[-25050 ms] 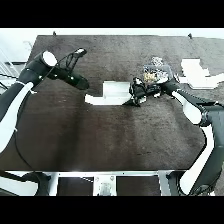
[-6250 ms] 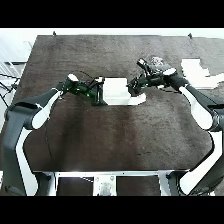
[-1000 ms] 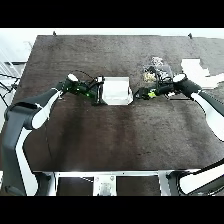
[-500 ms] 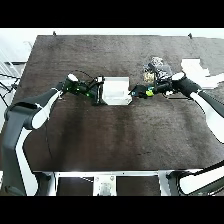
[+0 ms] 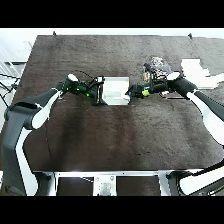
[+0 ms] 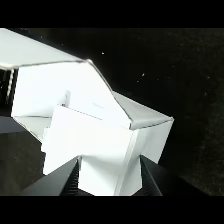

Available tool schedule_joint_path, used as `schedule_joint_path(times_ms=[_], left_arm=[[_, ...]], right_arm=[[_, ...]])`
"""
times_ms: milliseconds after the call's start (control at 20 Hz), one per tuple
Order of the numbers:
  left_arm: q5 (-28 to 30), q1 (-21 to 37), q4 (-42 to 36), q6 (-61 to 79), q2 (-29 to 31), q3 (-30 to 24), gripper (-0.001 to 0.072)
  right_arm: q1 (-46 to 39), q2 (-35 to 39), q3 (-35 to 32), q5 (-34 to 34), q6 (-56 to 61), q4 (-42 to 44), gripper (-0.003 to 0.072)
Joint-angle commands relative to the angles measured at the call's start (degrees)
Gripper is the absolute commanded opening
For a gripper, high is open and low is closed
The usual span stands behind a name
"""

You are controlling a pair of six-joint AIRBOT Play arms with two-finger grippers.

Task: Fold the box and place the chain.

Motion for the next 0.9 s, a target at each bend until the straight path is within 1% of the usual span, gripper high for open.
schedule_joint_path(times_ms=[0, 250, 500, 750, 850], left_arm=[[-0.02, -0.02, 0.0, 0.0, 0.0, -0.02, 0.0533], [0.0, -0.02, 0.0, 0.0, 0.0, -0.02, 0.0533], [-0.02, -0.02, 0.0, 0.0, 0.0, -0.02, 0.0533], [-0.02, -0.02, 0.02, 0.0, 0.0, -0.02, 0.0533], [-0.02, -0.02, 0.02, 0.0, 0.0, -0.02, 0.0533]], right_arm=[[1.44, 0.04, 1.11, -1.51, 4.28, -4.87, 0.0445], [3.72, 0.02, 2.08, -3.85, 9.29, -10.32, 0.0445], [5.6, -0.15, 2.49, -5.33, 11.54, -11.34, 0.0444], [7.87, -0.79, 4.22, -6.05, 22.58, -24.04, 0.0444], [8.83, -1.49, 5.66, -5.53, 25.0, -27.3, 0.0444]])
